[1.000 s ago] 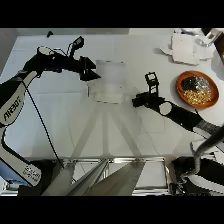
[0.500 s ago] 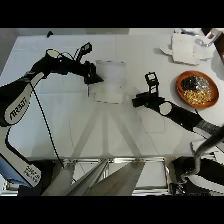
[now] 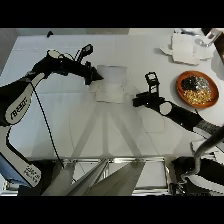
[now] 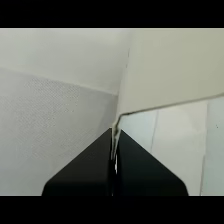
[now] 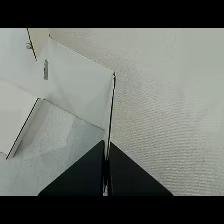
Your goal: Fold the box and place the chain.
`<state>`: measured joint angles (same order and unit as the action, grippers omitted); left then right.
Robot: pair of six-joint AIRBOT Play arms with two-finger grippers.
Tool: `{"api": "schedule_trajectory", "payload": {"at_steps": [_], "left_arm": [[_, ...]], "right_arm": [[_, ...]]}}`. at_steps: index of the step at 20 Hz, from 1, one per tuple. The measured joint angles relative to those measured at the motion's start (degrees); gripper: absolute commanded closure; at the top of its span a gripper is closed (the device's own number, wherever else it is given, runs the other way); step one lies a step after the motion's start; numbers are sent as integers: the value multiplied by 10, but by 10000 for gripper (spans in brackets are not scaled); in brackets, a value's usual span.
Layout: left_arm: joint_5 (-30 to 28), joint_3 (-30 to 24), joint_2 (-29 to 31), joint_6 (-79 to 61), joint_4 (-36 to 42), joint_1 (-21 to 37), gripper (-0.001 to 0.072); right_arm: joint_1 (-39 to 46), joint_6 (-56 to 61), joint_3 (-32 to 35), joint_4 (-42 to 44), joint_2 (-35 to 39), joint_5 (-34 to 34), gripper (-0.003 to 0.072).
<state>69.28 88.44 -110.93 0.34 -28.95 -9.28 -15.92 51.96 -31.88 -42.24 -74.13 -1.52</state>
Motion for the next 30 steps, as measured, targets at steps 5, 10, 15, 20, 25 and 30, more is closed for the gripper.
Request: {"api": "schedule_trajectory", "payload": {"at_steps": [5, 10, 15, 20, 25, 30], "left_arm": [[9, 0, 0, -4, 1, 0, 700], [23, 0, 0, -4, 2, 0, 699], [29, 0, 0, -6, 2, 0, 699], [31, 0, 0, -5, 2, 0, 699], [33, 0, 0, -3, 2, -1, 699], [38, 0, 4, 15, 1, 0, 702]], "right_arm": [[0, 0, 0, 0, 0, -1, 679], [0, 0, 0, 0, 0, -1, 679], [0, 0, 0, 0, 0, -1, 679], [0, 0, 0, 0, 0, -1, 679], [0, 0, 0, 0, 0, -7, 243], [0, -1, 0, -1, 16, -11, 41]]}}
